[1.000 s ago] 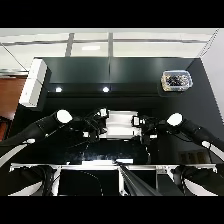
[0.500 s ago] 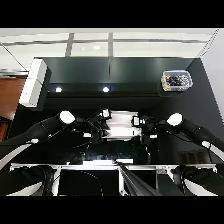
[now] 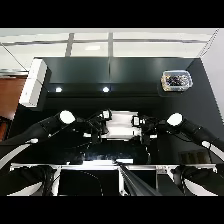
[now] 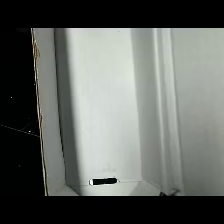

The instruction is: Fold the box and place the chain.

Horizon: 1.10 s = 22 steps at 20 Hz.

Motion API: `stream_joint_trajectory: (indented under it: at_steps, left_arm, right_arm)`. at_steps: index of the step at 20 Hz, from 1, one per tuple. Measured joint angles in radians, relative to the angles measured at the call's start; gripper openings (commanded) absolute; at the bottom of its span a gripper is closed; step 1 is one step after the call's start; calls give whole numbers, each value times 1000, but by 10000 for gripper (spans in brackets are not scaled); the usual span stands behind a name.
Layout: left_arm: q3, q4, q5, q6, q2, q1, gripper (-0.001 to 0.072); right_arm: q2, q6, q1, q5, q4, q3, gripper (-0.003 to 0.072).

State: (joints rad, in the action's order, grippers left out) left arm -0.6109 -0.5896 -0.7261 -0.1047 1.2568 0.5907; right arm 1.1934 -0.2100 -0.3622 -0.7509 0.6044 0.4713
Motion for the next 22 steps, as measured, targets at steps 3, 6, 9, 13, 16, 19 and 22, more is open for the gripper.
stream_joint_trajectory:
  at_steps: [3, 6, 9, 13, 16, 19, 22]
  left_arm:
    - [-8, -157, -15, -212, -59, -64, 30]
    - [-11, -304, -30, -508, -138, -198, 32]
    - [-8, -370, -138, -718, -174, -365, 31]
    - [57, -380, -257, -1025, -180, -547, 32]
    - [147, -267, -295, -1109, -165, -608, 31]
    - [210, -97, -310, -1079, -109, -617, 30]
    - [224, 55, -315, -1003, -29, -578, 29]
  right_arm:
    - [0, 0, 0, 0, 0, 0, 482]
    - [0, -1, 0, 0, 0, 0, 482]
    - [0, -1, 0, 0, 0, 0, 482]
    - [0, -1, 0, 0, 0, 0, 482]
    - [0, -1, 0, 1, 0, 0, 482]
    - [0, -2, 0, 1, 0, 0, 482]
    - [0, -1, 0, 1, 0, 0, 482]
